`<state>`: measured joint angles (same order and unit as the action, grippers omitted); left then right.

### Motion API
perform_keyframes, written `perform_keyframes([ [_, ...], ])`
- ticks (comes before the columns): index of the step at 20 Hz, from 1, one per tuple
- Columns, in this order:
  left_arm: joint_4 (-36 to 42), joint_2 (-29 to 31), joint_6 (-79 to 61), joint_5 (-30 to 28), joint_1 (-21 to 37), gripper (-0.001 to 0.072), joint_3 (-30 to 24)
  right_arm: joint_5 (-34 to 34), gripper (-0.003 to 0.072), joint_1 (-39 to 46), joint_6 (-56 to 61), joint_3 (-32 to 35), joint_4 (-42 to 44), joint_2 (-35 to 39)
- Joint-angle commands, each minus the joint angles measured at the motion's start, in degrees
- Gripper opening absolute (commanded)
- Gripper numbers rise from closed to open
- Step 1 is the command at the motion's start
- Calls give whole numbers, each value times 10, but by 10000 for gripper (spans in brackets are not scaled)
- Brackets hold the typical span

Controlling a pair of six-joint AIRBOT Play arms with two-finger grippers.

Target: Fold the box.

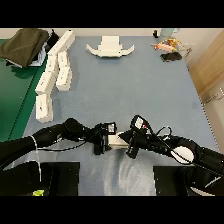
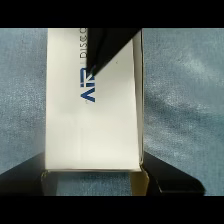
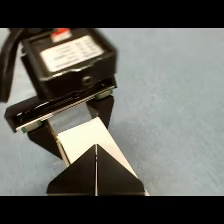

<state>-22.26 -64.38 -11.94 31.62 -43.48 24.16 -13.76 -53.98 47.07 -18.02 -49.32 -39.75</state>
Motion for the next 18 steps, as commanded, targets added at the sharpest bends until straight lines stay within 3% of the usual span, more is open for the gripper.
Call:
perform_keyframes([
  [1,0,0,0,0,0,532,1,52,5,-1,3,22,54,-7],
  [12,0,0,0,0,0,532,1,26,4,-40,3,30,55,-82],
  [18,0,0,0,0,0,531,1,20,4,-40,3,42,55,-84],
])
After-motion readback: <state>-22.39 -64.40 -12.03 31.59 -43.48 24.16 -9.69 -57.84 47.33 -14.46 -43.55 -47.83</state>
